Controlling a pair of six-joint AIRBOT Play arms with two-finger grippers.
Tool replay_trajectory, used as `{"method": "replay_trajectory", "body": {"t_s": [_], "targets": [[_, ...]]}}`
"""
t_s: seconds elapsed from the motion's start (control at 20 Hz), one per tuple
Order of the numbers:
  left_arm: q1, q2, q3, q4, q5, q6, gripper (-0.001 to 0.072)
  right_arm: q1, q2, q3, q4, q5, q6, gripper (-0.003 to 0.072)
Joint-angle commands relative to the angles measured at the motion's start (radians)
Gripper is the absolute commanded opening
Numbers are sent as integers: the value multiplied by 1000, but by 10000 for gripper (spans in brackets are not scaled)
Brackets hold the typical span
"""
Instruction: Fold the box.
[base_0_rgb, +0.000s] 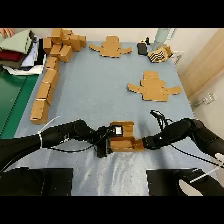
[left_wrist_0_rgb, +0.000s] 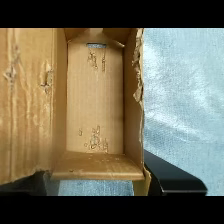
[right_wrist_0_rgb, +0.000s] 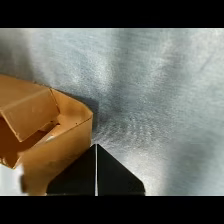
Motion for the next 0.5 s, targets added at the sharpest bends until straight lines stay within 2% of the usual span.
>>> {"method": "replay_trajectory", "body": {"t_s": [0.0,0.05,0.1,0.15,0.45], "targets": [[0,0,0,0,0,0,518,1,10,2,118,6,-51,6],[0,0,0,0,0,0,518,1,21,2,158,6,-63,60],[0,0,0,0,0,0,518,1,33,2,183,5,-68,257],[0,0,0,0,0,0,518,1,43,2,190,-2,-68,377],[0,0,0,0,0,0,518,1,71,37,193,-26,-65,379]]}}
